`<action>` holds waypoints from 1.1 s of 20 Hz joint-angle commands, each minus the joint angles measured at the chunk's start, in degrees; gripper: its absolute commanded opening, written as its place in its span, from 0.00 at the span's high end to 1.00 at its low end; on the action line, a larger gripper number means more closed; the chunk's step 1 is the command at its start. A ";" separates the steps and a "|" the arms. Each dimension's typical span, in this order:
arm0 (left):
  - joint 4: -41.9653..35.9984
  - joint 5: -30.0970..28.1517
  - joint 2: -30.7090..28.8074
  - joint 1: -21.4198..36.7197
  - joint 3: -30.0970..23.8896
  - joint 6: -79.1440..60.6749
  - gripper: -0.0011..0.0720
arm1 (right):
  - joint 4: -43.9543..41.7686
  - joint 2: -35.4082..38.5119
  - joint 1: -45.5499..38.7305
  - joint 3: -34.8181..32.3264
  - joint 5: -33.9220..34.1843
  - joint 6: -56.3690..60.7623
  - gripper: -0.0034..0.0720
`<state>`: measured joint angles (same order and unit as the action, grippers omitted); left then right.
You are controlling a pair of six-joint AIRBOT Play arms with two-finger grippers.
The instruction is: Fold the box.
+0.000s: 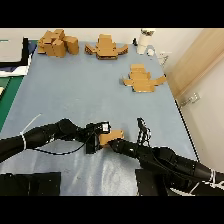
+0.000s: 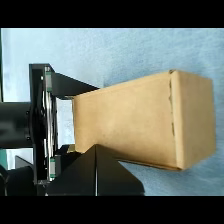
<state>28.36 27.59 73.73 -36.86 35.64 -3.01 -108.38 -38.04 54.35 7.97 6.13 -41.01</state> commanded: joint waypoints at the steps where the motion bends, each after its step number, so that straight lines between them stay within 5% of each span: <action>1: -0.11 -0.02 -0.02 0.07 0.02 0.04 0.22 | 0.42 -0.11 0.07 0.00 0.31 -0.02 0.95; 7: -0.11 -0.02 -0.02 0.07 0.02 0.04 0.22 | 4.76 3.02 0.02 1.66 1.55 -0.04 0.95; 14: -0.11 0.00 -0.02 0.07 0.02 0.04 0.22 | 19.34 7.89 -5.90 8.81 16.44 0.11 0.95; 20: -0.11 0.00 -0.02 0.07 0.02 0.04 0.22 | 20.31 7.48 -8.13 9.70 18.80 0.15 0.95; 22: -0.11 -0.02 -0.02 0.07 0.02 0.04 0.22 | 20.48 8.17 -8.76 10.40 24.79 0.52 0.95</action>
<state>28.23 27.62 73.71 -36.80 35.64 -2.94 -89.03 -30.39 46.39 17.61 24.73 -40.91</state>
